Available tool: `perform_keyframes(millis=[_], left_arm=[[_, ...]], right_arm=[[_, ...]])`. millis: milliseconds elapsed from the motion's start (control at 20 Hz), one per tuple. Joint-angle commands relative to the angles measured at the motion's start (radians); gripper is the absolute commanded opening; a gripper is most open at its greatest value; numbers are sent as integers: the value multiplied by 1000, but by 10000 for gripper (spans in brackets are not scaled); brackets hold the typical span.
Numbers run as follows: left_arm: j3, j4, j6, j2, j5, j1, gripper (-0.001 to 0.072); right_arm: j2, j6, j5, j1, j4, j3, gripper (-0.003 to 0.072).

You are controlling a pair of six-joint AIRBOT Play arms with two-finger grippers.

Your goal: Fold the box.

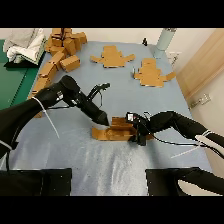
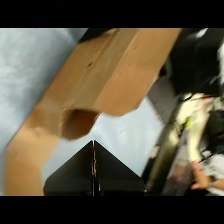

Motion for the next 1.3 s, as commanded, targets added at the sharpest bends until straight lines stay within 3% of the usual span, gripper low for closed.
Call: perform_keyframes(millis=[0,250,500,850,1050,1250], left_arm=[[20,-191,-56,-74,136,-16,13],[68,-176,-87,-192,290,-19,13],[68,-23,-184,-260,265,-31,13],[72,-44,-122,-255,283,-26,12],[37,-56,88,-112,277,58,9],[-113,-50,357,116,222,142,9]], right_arm=[[-1,0,1,1,0,-1,421],[-1,0,1,1,0,-1,421],[-1,0,1,1,0,-1,421],[-1,0,1,1,0,-1,421],[-1,0,1,1,0,-1,421],[-1,0,1,0,0,-1,422]])
